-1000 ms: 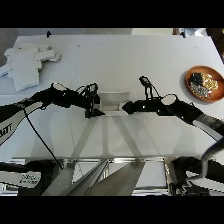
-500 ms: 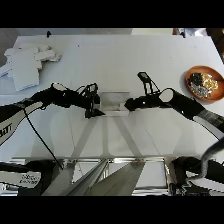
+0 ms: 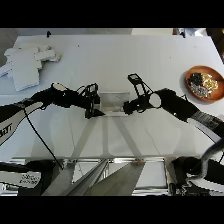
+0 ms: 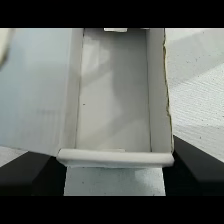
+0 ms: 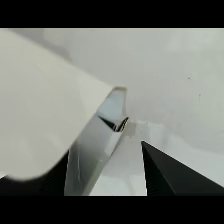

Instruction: Fold the box and place the chain.

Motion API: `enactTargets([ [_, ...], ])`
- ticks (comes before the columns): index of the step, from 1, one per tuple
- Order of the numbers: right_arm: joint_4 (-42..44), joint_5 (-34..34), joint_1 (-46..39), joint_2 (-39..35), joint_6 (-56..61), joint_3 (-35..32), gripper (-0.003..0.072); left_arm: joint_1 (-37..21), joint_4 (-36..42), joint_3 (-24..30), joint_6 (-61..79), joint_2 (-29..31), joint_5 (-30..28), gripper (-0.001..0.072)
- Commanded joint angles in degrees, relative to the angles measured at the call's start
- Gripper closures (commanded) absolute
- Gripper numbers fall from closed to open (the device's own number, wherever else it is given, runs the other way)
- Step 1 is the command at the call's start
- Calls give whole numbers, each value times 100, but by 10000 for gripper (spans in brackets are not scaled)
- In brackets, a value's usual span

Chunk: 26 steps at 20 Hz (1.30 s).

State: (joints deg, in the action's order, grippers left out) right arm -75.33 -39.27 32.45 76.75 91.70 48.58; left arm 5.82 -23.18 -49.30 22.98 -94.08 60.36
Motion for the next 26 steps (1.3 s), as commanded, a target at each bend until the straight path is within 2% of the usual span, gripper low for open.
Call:
enactTargets([
  [1,-997,-498,181,153,1121,304,236,-2,2,-2,9,0,-11,356],
  [4,-1609,-1032,258,452,1731,623,258,-2,2,-2,9,0,-11,356],
  [7,-1637,-1248,260,616,2118,678,259,-2,2,0,7,0,-11,356],
  [15,-1556,-400,498,619,3156,678,283,-2,2,-2,7,0,-9,356],
  [18,-1574,-415,570,649,3515,678,295,-2,2,0,7,0,-11,356],
  [19,-1574,-389,570,678,3786,678,318,-2,2,0,7,0,-11,356],
  [20,-1574,-352,590,710,3934,678,382,-2,0,-2,7,0,-11,356],
  [22,-1582,-393,686,796,3936,678,406,-2,0,-2,7,0,-11,356],
  [23,-1589,-459,732,846,3939,678,441,-2,0,-2,9,0,-9,356],
  [25,-1591,-599,761,933,3891,678,662,-2,2,-2,7,0,-11,356],
  [26,-1591,-660,761,951,3893,678,676,-2,2,-2,7,0,-9,356],
])
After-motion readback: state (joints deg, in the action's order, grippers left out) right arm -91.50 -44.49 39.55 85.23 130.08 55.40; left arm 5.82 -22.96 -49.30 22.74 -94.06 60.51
